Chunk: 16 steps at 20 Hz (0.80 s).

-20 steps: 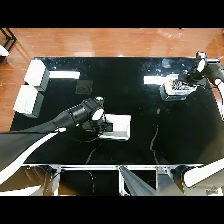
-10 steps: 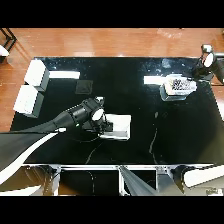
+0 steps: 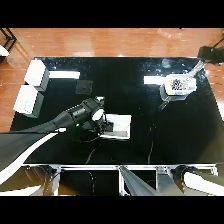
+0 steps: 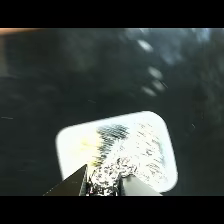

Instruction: Fold the box and place the chain.

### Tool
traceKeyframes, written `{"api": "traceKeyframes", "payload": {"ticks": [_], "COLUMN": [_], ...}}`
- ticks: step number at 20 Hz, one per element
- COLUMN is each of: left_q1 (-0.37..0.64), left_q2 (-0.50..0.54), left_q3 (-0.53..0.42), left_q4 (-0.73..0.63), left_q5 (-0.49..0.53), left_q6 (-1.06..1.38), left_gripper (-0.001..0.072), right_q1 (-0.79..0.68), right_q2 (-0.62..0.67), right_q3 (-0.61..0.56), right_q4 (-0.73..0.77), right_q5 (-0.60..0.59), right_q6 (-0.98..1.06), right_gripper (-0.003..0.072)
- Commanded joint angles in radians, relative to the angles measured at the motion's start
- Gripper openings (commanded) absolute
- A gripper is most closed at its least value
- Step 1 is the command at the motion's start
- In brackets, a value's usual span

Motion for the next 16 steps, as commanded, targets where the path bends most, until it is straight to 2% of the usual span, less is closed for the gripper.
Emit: {"api": "traceKeyframes", "payload": {"ticks": [1, 6, 10, 16], "left_q1": [0.000, 0.000, 0.000, 0.000], "left_q2": [0.001, 0.001, 0.001, 0.001], "left_q3": [0.000, 0.000, 0.000, 0.000], "left_q4": [0.003, 0.003, 0.008, 0.019], "left_q5": [0.003, 0.005, 0.013, 0.012], "left_q6": [0.000, 0.000, 0.004, 0.003], "left_gripper": [0.0021, 0.0021, 0.0021, 0.0021], "right_q1": [0.026, 0.111, 0.200, 0.340], "right_q2": [0.163, 0.335, 0.422, 0.480], "right_q3": [0.000, 0.000, -0.008, -0.151], "right_q4": [0.077, 0.076, 0.087, 0.205], "right_q5": [0.051, 0.139, 0.310, 0.437], "right_q6": [-0.070, -0.097, -0.122, -0.124], "right_gripper": [0.0018, 0.0018, 0.0018, 0.0018]}}
